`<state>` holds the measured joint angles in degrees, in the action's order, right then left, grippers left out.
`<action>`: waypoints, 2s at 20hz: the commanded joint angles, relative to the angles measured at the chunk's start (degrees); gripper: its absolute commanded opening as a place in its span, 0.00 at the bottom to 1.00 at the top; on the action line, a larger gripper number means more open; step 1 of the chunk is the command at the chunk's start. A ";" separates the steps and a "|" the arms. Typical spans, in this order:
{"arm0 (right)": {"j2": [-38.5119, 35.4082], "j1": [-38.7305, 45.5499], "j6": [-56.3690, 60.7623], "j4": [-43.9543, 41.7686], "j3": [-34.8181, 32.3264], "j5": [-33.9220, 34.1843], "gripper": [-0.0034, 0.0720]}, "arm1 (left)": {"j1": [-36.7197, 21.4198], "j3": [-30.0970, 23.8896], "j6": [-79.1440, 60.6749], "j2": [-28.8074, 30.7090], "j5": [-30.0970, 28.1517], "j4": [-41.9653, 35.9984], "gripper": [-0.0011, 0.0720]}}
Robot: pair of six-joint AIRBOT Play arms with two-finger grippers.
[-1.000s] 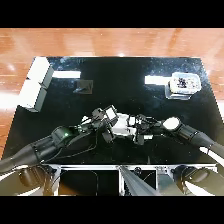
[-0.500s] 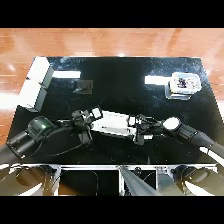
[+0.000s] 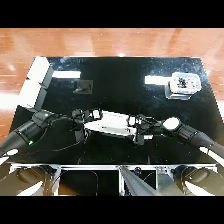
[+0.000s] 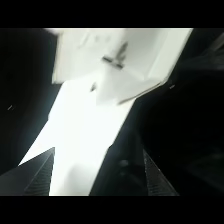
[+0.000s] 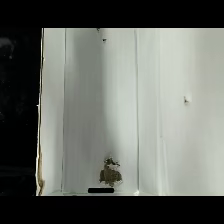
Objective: Fold the box and place the chain.
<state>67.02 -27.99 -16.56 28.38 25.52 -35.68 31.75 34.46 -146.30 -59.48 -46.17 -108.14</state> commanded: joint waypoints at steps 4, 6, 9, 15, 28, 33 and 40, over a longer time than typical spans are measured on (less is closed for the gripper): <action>0.04 -0.07 0.00 -0.02 0.04 -0.02 0.91 | -8.83 2.89 -14.27 -1.81 -11.67 -16.70 0.88; 0.04 -0.07 0.00 -0.02 0.04 0.00 0.91 | -11.91 2.47 -22.29 -1.88 -11.15 -16.31 0.88; 0.04 -0.07 0.02 -0.04 0.07 0.07 0.91 | -13.27 1.88 -25.79 -3.89 -6.47 -17.14 0.87; 0.04 -0.07 0.02 -0.04 0.04 0.07 0.91 | -5.09 1.88 -25.79 -8.17 -0.79 -16.20 0.85; 0.09 -0.35 0.09 0.37 0.04 0.09 0.91 | -3.78 2.71 -25.79 -10.38 4.55 -15.65 0.83; 0.09 -0.35 0.09 0.37 0.04 0.11 0.91 | -3.78 4.83 -25.79 -10.38 3.69 -15.80 0.77; 0.09 -0.33 0.11 0.37 0.04 0.11 0.91 | 0.48 4.83 -25.79 -11.28 4.44 -15.78 0.62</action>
<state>67.07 -28.29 -16.49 28.77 25.52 -35.57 30.39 39.18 -172.07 -70.54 -42.98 -123.90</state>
